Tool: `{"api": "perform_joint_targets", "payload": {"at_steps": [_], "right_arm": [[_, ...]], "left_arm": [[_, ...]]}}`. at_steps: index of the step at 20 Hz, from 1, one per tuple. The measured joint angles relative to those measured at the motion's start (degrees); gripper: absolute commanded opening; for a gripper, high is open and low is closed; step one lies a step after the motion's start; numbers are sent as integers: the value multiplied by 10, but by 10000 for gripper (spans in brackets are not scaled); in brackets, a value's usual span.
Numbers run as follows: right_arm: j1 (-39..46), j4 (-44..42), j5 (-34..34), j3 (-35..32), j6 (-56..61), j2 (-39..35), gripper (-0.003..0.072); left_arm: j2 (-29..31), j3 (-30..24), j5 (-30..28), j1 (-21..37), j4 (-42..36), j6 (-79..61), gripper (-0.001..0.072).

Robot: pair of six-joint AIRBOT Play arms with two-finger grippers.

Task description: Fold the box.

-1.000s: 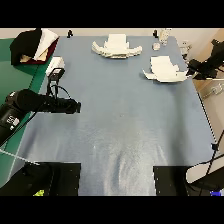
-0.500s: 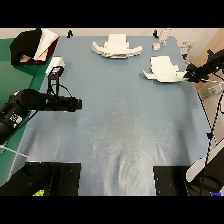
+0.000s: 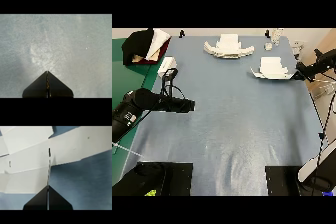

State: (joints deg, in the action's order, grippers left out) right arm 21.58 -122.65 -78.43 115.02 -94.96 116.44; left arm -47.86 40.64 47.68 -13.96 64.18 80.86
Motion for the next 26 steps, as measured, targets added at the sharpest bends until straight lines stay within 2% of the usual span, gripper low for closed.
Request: {"api": "perform_joint_targets", "payload": {"at_steps": [3,6,12,15,16,17,18,20,23,26], "right_arm": [[-19,-13,-17,-71,0,-60,-4],[-52,-18,-15,-191,0,-153,-4],[-162,-21,99,-530,44,-411,-3],[-228,-21,167,-677,92,-526,5],[-248,-20,185,-715,109,-558,43],[-265,-19,198,-745,125,-581,156],[-280,-16,206,-769,135,-599,250],[-296,-12,216,-797,153,-619,284],[-299,6,213,-797,164,-634,284],[-245,82,161,-729,168,-625,284]], "left_arm": [[0,0,7,0,0,0,13],[0,0,16,0,0,0,13],[0,0,52,0,0,0,13],[0,0,78,0,0,0,13],[0,0,84,0,0,-1,13],[0,0,88,0,0,-2,13],[0,0,89,0,0,-3,13],[0,0,92,0,0,-3,13],[0,0,93,0,0,-4,14],[0,0,93,0,0,-4,14]]}}
